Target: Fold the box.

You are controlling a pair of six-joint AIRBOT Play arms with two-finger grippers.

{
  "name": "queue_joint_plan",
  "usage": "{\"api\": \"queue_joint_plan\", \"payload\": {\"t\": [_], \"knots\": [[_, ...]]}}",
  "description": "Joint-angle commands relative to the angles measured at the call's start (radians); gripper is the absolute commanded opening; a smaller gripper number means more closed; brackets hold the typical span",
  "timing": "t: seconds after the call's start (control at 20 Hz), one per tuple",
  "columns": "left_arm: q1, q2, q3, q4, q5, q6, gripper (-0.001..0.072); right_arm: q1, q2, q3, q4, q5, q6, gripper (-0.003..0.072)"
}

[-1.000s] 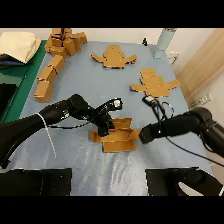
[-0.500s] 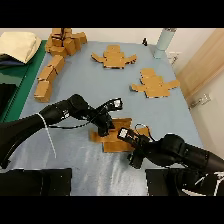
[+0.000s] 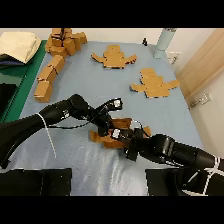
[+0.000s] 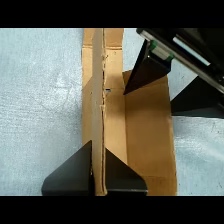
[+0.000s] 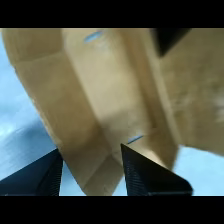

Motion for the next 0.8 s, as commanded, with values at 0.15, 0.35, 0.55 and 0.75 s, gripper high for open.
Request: {"api": "queue_joint_plan", "payload": {"t": [0.15, 0.35, 0.55, 0.75], "knots": [[-0.001, 0.000, 0.000, -0.003, 0.000, 0.000, 0.0018, 0.000, 0.007, 0.045, -0.100, -0.087, 0.048, 0.0524], [-0.001, 0.000, 0.000, -0.003, 0.000, 0.000, 0.0018, 0.000, 0.007, 0.045, -0.106, -0.068, 0.049, 0.0525], [-0.001, 0.000, 0.000, -0.003, 0.000, 0.000, 0.0018, 0.000, 0.007, 0.045, -0.120, -0.046, 0.129, 0.0708], [-0.001, 0.000, 0.000, -0.003, 0.000, 0.000, 0.0018, 0.000, 0.007, 0.045, -0.174, -0.054, 0.143, 0.0707]]}}
